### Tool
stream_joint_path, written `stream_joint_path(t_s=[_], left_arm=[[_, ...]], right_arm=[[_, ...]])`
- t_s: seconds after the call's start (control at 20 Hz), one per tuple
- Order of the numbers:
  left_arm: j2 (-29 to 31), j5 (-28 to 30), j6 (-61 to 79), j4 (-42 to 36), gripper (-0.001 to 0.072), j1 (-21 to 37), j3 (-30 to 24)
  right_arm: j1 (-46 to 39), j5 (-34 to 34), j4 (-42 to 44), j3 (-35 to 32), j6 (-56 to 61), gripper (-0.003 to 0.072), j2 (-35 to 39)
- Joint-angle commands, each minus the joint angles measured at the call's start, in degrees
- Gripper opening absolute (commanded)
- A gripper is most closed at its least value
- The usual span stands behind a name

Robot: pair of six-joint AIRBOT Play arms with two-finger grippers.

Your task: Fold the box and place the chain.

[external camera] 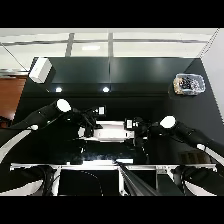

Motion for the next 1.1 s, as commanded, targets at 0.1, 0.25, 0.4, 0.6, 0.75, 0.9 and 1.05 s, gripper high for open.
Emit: stream_joint_path(t_s=[0.1, 0.25, 0.4, 0.6, 0.75, 0.9, 1.05], left_arm=[[0.0, 0.0, 0.0, 0.0, 0.0025, 0.0, 0.0], [0.0, 0.0, 0.0, 0.0, 0.0025, 0.0, 0.0], [0.0, 0.0, 0.0, 0.0, 0.0025, 0.0, 0.0], [0.0, -0.3, 0.0, 0.0, 0.0025, 0.0, 0.0], [0.0, -0.5, -1.5, 0.0, 0.0064, 0.0, 0.0], [1.9, -1.4, -5.6, 2.7, 0.0248, 0.3, 0.0], [6.6, -2.6, -9.6, 10.5, 0.0453, 0.3, 0.0]], right_arm=[[1.5, -1.9, -3.5, 0.0, 3.0, 0.0624, -0.3], [2.9, -3.9, -5.8, 0.0, 5.6, 0.0624, -0.5], [2.9, -4.0, -5.8, 0.0, 5.7, 0.0624, -0.5], [2.9, -4.1, -5.8, 0.0, 5.7, 0.0500, -0.5], [2.9, -4.2, -5.8, 0.0, 5.9, 0.0489, -0.5], [2.9, -4.2, -5.8, 0.0, 5.9, 0.0183, -0.5], [2.9, -4.2, -5.8, 0.0, 5.9, 0.0181, -0.5]])
